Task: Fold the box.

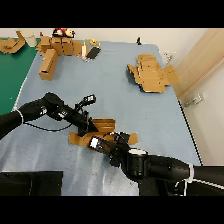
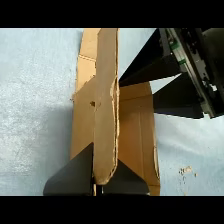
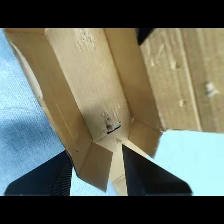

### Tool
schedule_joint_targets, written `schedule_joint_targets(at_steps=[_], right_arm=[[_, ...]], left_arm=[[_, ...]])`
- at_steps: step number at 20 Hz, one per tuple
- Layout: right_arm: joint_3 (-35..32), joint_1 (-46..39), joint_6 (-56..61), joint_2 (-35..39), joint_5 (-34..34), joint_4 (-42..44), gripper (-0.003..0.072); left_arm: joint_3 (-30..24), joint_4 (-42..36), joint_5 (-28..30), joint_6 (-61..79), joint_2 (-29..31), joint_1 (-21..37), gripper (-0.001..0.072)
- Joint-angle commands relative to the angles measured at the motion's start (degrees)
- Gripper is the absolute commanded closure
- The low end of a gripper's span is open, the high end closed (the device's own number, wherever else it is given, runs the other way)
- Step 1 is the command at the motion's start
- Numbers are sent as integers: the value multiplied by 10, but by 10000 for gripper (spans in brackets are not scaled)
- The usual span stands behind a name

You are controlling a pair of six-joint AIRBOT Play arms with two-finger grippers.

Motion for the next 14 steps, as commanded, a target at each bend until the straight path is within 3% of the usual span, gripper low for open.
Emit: schedule_joint_targets(at_steps=[1, 14], right_arm=[[0, 0, 0, 0, 0, -1, 244], [0, 0, -1, 0, -2, -9, 243]], left_arm=[[0, 3, 9, -2, 0, 0, 699], [0, 3, 9, -2, 0, 0, 699]])
